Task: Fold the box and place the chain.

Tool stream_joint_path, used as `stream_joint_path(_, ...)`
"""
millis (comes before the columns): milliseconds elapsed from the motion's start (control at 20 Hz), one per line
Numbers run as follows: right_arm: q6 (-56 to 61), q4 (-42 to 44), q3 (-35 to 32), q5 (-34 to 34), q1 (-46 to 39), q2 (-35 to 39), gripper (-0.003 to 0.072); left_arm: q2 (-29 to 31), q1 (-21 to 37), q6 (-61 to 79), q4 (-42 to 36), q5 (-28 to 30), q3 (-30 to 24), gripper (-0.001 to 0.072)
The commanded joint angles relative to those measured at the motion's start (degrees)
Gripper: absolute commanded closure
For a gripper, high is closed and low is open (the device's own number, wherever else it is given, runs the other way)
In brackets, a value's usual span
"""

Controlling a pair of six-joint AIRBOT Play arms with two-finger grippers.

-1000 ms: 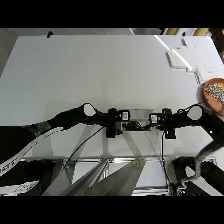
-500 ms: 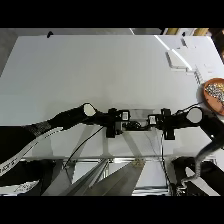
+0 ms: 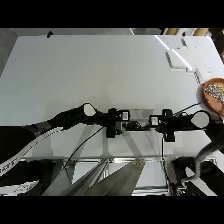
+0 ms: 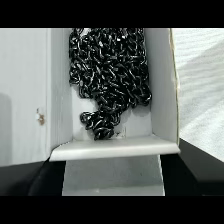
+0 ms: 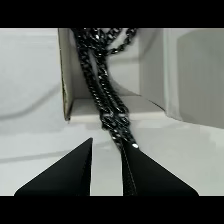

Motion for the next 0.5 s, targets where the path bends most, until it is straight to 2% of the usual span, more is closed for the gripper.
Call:
stream_joint_path(0,-0.63,2.01,-0.63,-1.88,0.07,-4.04,0.0489,0.0,-0.02,0.0,0.0,0.02,0.0,0.0578)
stream_joint_path(200,-0.68,4.17,-0.63,-4.37,0.07,-7.21,0.0491,0.0,-0.02,0.0,0.0,0.02,0.0,0.0578)
stream_joint_path(250,-0.68,4.17,-0.63,-4.55,0.07,-7.8,0.0529,0.0,-0.02,0.0,0.0,0.02,0.0,0.0578)
stream_joint_path(350,-0.66,4.15,-0.63,-4.94,0.07,-8.33,0.0673,0.0,-0.02,0.0,0.0,0.0,0.0,0.0578)
stream_joint_path(450,-0.33,3.39,-0.61,-5.09,0.04,-7.93,0.0673,0.02,-0.02,0.0,0.0,0.0,0.0,0.0578)
